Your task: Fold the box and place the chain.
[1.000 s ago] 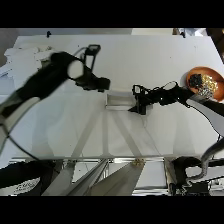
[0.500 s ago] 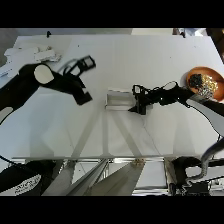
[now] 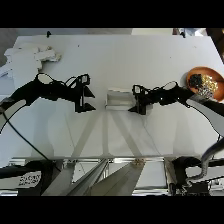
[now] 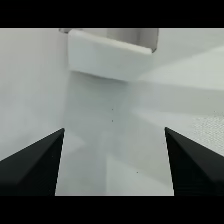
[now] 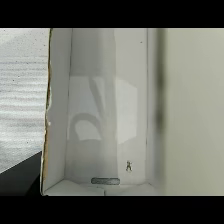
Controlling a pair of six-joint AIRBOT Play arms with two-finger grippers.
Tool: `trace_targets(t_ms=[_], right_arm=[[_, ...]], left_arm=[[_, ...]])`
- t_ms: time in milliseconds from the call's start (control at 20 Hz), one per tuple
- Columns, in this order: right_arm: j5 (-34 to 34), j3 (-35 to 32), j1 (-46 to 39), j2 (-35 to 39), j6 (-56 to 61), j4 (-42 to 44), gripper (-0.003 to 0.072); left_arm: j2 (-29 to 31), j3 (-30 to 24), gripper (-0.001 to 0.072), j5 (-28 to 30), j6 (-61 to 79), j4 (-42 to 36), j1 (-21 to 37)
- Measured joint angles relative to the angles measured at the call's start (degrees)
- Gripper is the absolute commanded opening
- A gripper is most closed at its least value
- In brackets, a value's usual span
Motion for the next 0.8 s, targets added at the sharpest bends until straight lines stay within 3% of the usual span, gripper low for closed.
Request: trace_targets(t_ms=[400,800], right_arm=[[0.0,0.0,0.0,0.0,0.0,0.0,0.0403],[0.0,0.0,0.0,0.0,-0.2,-0.1,0.0403]], left_arm=[[-10.0,11.9,0.0708,-9.2,10.9,-4.7,0.0],[-14.1,15.1,0.0708,-10.5,8.3,-1.3,-5.4]])
